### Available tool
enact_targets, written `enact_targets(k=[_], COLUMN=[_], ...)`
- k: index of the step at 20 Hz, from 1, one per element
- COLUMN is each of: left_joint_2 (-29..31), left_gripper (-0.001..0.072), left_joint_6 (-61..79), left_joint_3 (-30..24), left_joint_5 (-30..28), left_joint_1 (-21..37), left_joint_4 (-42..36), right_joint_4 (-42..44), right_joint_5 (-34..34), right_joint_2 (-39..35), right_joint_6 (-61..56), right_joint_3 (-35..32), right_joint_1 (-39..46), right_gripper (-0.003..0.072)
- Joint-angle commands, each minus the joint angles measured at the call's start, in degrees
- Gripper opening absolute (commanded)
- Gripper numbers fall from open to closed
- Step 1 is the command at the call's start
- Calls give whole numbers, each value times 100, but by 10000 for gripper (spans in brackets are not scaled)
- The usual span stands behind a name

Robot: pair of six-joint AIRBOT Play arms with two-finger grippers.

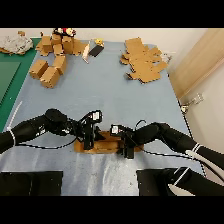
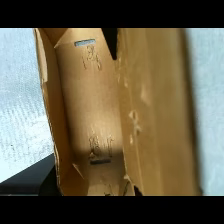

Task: Fold the box.

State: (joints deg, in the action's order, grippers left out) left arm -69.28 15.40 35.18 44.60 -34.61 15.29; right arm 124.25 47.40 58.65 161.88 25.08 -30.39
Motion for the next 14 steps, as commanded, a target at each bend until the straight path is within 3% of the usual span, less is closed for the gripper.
enact_targets(k=[1,9,10,11,14], left_joint_2=[-2,0,0,4,57], left_gripper=[10,23,288,458,462], left_joint_6=[15,-315,-328,-448,-643], left_joint_3=[7,7,7,7,7], left_joint_5=[-9,-317,-402,-450,-492], left_joint_1=[-20,-17,-17,-15,50], left_joint_4=[-111,-87,-94,-109,-61], right_joint_4=[-15,-17,-17,-17,-20], right_joint_5=[7,7,9,7,4], right_joint_2=[-4,-4,-4,-4,-4], right_joint_6=[-2,-2,-2,-2,-2], right_joint_3=[-2,-2,-2,-2,-2], right_joint_1=[-7,-7,-7,-7,-7], right_gripper=[452,453,453,453,453])
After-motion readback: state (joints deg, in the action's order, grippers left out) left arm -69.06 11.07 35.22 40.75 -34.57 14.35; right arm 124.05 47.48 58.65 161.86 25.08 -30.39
